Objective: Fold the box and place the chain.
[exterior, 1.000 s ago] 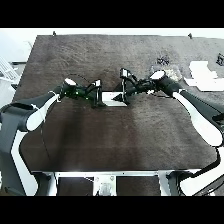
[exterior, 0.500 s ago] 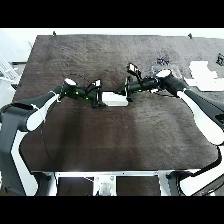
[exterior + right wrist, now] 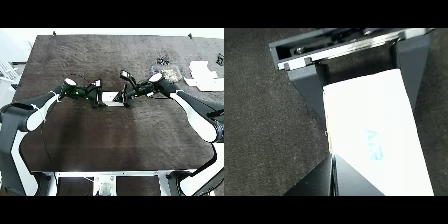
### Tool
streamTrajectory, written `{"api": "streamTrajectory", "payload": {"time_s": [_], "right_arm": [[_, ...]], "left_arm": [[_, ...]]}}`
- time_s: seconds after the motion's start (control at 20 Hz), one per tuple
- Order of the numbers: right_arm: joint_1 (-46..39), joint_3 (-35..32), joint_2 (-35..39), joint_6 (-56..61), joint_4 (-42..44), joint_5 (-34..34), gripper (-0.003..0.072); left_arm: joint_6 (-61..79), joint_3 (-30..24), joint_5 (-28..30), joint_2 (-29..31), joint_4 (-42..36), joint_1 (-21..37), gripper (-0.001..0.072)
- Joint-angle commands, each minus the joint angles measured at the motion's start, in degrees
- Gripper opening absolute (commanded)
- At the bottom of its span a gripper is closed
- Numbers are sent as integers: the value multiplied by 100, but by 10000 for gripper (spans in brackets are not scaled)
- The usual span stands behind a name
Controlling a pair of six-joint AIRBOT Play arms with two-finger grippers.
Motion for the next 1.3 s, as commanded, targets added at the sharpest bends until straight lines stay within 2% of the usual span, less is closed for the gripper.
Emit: {"api": "streamTrajectory", "payload": {"time_s": [0.0, 0.2, 0.35, 0.6, 0.75, 1.0, 1.1, 1.25], "right_arm": [[63, -4, -31, 249, -350, 46, 18], [57, 42, 168, 284, -184, 120, 17], [48, 52, 973, 247, 367, 98, 17], [-122, -63, 2321, 1045, 348, -201, 17], [-396, -621, 3053, 1375, 308, -341, 17], [-597, -2201, 4041, 1377, 354, -1386, 18], [-601, -2505, 4197, 1379, 352, -1447, 18], [-616, -2583, 4234, 1447, 356, -1445, 18]], "left_arm": [[-15, 0, -4, 0, -2, 7, 240], [-15, 0, -7, -2, -2, 7, 240], [-15, 0, -4, 0, -2, 7, 240], [-15, 0, -7, -2, -2, 7, 239], [-15, 0, -11, 0, -2, 7, 240], [-17, 0, 52, -2, -190, 4, 239], [-17, 0, 42, 0, -190, 4, 239], [-20, 0, 35, 0, -188, 4, 239]]}}
